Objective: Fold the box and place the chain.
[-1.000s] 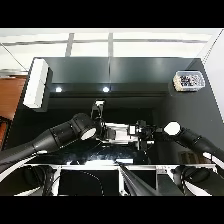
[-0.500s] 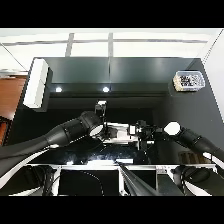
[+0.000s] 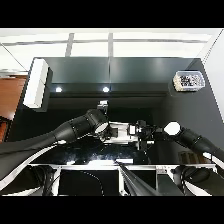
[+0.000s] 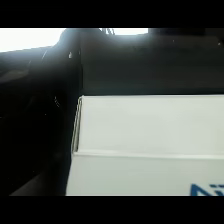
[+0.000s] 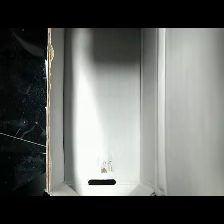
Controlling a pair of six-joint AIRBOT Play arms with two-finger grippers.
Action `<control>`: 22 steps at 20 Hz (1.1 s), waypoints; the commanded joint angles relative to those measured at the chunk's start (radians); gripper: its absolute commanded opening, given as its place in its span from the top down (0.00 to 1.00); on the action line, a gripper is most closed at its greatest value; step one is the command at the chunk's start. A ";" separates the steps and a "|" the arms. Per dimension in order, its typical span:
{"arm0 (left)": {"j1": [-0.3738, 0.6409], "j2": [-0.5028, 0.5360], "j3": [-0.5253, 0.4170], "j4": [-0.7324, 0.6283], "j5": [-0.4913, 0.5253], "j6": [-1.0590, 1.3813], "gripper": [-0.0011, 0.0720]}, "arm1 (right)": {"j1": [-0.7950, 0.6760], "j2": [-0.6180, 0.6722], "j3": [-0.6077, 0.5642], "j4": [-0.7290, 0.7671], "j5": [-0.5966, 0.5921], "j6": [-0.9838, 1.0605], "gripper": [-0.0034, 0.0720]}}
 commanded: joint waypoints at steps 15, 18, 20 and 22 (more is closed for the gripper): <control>0.000 -0.002 0.005 0.004 -0.029 -0.023 0.58 | 0.000 0.000 0.001 0.000 0.001 0.000 0.39; 0.001 -0.003 0.005 0.007 -0.009 -0.024 0.59 | 0.000 0.000 0.000 0.000 0.000 0.000 0.39; 0.001 -0.007 0.005 0.020 -0.010 -0.024 0.59 | 0.000 0.000 0.001 0.000 0.000 0.000 0.39; 0.001 -0.009 0.005 0.029 -0.014 -0.024 0.59 | 0.000 0.000 0.000 0.000 0.000 0.000 0.39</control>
